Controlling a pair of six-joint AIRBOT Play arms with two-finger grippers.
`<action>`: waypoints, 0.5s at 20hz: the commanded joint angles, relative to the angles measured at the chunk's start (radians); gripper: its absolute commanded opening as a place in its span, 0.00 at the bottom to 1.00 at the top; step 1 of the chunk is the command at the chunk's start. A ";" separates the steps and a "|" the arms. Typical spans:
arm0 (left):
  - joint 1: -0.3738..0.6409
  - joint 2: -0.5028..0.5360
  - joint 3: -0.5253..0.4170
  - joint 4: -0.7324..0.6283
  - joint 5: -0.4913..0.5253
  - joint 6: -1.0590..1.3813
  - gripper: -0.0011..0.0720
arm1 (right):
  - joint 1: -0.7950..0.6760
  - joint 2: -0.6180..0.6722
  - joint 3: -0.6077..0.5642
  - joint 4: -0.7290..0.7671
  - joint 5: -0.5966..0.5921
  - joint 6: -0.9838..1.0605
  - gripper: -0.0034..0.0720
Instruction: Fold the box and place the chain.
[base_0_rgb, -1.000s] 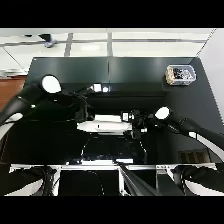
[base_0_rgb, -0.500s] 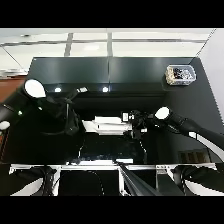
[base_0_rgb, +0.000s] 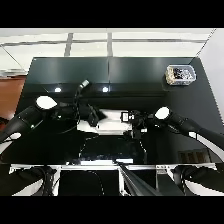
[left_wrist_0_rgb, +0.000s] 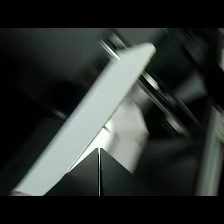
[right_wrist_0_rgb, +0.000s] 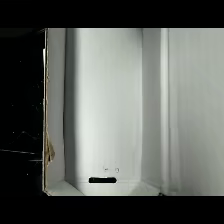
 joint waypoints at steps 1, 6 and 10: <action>0.000 -0.040 -0.005 -0.047 0.222 0.056 0.05 | 0.001 0.000 0.000 0.000 0.000 0.000 0.37; 0.000 -0.163 -0.003 0.037 0.105 -0.038 0.05 | 0.001 0.000 0.000 0.000 -0.001 0.000 0.37; 0.005 -0.217 -0.002 0.095 0.010 -0.068 0.05 | 0.001 0.000 0.000 0.000 -0.001 0.001 0.37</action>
